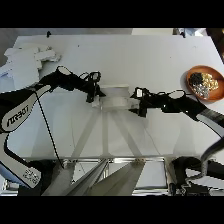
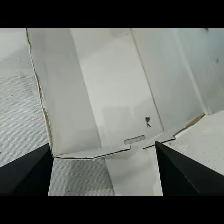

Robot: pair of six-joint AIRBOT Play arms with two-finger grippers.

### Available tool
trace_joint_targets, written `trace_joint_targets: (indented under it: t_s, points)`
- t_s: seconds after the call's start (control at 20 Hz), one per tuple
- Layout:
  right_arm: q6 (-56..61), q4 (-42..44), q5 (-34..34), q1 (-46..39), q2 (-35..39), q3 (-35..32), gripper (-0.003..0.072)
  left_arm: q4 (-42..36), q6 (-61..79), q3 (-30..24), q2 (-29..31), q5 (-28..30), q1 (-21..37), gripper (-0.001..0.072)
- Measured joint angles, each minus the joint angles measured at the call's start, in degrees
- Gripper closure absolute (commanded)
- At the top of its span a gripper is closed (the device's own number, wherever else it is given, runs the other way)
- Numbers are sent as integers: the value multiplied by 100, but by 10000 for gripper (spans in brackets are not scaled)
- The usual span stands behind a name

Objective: Fold the box and place the chain.

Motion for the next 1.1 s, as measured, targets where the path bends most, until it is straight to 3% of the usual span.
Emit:
trace_joint_targets:
  t_s: [0.55, 1.1]
  points:
    - [236, 76, -55, -240, -2, 160, -8, 0, -2, 0, 0, 0, 0, 692]
    - [-326, 595, 72, -273, -79, 339, -8, -2, -2, 0, 0, 0, 0, 692]
